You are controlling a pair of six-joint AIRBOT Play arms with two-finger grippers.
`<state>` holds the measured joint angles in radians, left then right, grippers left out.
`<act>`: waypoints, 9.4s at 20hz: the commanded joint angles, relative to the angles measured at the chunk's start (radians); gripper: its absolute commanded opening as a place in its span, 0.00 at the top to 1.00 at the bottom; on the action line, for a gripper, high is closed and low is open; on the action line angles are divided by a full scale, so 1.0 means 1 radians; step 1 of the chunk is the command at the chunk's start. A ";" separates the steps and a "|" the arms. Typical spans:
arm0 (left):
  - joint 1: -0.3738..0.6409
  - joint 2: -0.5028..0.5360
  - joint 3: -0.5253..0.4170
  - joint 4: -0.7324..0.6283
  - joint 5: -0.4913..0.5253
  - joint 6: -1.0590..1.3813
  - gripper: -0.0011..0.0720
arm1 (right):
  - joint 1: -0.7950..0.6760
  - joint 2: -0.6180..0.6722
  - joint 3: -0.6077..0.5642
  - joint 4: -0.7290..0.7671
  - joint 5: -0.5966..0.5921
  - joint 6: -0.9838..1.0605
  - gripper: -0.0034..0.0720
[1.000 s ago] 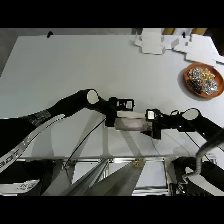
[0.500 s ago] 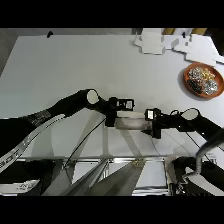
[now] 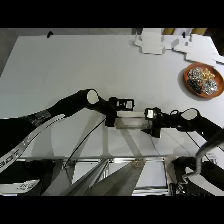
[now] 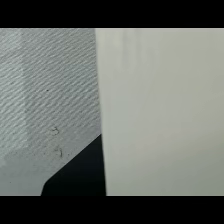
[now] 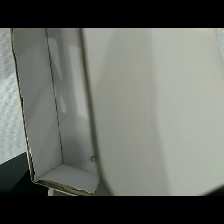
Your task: Fold the box and place the chain.
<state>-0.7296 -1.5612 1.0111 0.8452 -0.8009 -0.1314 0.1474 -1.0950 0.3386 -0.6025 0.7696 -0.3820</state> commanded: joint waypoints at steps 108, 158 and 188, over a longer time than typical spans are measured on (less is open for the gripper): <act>0.044 0.229 -0.183 0.191 -0.002 -0.018 0.51 | 0.021 -0.004 0.000 0.004 0.000 -0.001 0.51; 0.144 0.423 -0.190 0.350 -0.123 -1.287 0.98 | 0.021 -0.004 0.000 0.004 0.000 -0.001 0.51; 0.103 0.218 -0.238 0.104 -0.058 -1.422 0.98 | 0.021 -0.004 0.000 0.004 0.000 -0.001 0.51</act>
<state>-0.6228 -1.3441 0.7727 0.9360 -0.8639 -1.5459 0.1677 -1.0988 0.3386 -0.5983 0.7696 -0.3828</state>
